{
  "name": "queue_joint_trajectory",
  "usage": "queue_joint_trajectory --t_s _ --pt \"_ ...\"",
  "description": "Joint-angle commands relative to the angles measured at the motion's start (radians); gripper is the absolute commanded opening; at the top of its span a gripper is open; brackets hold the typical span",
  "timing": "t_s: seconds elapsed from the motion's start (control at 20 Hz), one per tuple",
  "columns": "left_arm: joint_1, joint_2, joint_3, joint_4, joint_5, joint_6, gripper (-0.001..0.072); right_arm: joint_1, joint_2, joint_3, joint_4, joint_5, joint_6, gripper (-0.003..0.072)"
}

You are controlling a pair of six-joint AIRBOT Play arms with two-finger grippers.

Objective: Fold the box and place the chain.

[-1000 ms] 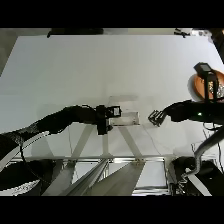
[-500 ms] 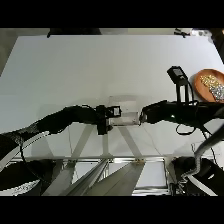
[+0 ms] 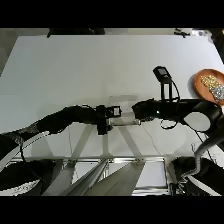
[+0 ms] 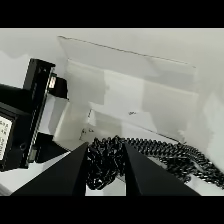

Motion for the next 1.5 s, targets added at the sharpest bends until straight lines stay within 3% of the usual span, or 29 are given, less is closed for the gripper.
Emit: queue_joint_trajectory --t_s 0.0,0.7,1.0,1.1,1.3,1.45 --pt "0.000 0.001 0.000 0.000 0.000 0.000 0.0083 0.040 -0.063 -0.001 0.011 -0.014 0.001 0.0014" --pt "0.000 0.001 0.000 0.000 0.000 0.000 0.0083 0.143 -0.316 -0.001 0.090 -0.073 0.005 0.0014" --pt "0.000 0.001 0.000 0.000 0.000 0.000 0.0083 0.143 -0.340 -0.001 0.084 -0.092 0.005 0.0021" --pt "0.000 0.001 0.000 0.000 0.000 0.000 0.0083 0.140 -0.341 -0.001 0.069 -0.091 0.006 0.0088" --pt "0.000 0.001 0.000 0.000 0.000 0.000 0.0083 0.138 -0.340 -0.001 -0.046 -0.091 0.111 0.0087" --pt "0.000 0.001 0.000 0.000 0.000 0.000 0.0083 0.105 -0.340 -0.001 -0.046 -0.086 0.111 0.0087"
